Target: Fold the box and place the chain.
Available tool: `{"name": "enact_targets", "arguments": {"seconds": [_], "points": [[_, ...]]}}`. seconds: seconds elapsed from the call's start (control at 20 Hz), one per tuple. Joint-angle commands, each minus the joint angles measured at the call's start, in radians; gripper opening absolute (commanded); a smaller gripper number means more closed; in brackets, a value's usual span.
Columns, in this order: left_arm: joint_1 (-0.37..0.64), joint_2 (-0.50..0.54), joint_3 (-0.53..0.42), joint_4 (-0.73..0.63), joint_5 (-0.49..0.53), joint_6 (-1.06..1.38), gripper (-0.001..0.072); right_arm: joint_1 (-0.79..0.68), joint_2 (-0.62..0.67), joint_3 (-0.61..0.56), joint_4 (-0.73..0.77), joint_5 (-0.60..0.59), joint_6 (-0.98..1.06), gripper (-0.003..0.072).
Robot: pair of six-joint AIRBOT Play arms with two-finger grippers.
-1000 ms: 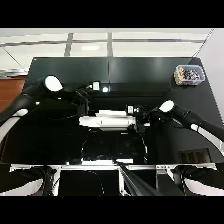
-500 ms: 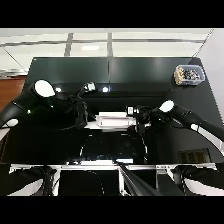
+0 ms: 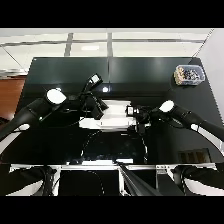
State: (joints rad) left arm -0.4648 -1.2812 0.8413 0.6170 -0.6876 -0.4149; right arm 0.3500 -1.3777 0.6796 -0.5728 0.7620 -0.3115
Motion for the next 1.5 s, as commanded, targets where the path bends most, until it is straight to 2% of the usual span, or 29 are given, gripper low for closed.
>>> {"name": "enact_targets", "arguments": {"seconds": [0.0,0.15,0.4,0.55,0.75,0.85,0.9,1.0,1.05,1.1,1.15,1.45], "points": [[-0.005,-0.072,-0.003,0.058,0.097,0.003,0.0026,0.001,0.000,0.000,0.000,0.000,0.000,0.0256],[-0.005,-0.131,-0.003,0.059,0.099,-0.034,0.0026,0.001,0.000,0.000,0.000,0.000,0.000,0.0256],[-0.005,-0.166,-0.002,0.060,-0.003,-0.063,0.0027,0.001,0.000,0.000,0.000,0.000,0.000,0.0256],[0.029,-0.124,-0.002,0.063,-0.004,-0.063,0.0027,0.001,0.000,0.000,0.000,0.000,0.000,0.0256],[0.163,0.033,-0.001,0.064,-0.039,-0.064,0.0027,0.001,0.000,0.000,0.000,0.000,0.000,0.0256],[0.250,0.118,-0.002,0.064,-0.136,-0.063,0.0027,0.001,0.000,0.000,0.000,0.000,0.000,0.0256],[0.286,0.146,-0.002,0.071,-0.225,-0.042,0.0027,0.001,0.000,0.000,0.000,0.000,0.000,0.0256],[0.315,0.177,-0.003,0.214,-0.458,0.129,0.0027,0.001,0.000,0.000,0.000,0.000,0.000,0.0256],[0.306,0.177,-0.007,0.299,-0.518,0.143,0.0082,0.001,0.000,0.000,0.000,0.000,0.000,0.0256],[0.291,0.177,-0.021,0.348,-0.525,0.150,0.0372,0.001,0.000,0.000,0.000,0.000,0.000,0.0256],[0.275,0.176,-0.040,0.372,-0.491,0.178,0.0720,0.001,0.000,0.000,0.000,0.000,0.000,0.0256],[0.142,0.137,-0.146,0.369,-0.203,0.387,0.0715,0.001,0.000,0.000,0.000,0.000,0.000,0.0256]]}}
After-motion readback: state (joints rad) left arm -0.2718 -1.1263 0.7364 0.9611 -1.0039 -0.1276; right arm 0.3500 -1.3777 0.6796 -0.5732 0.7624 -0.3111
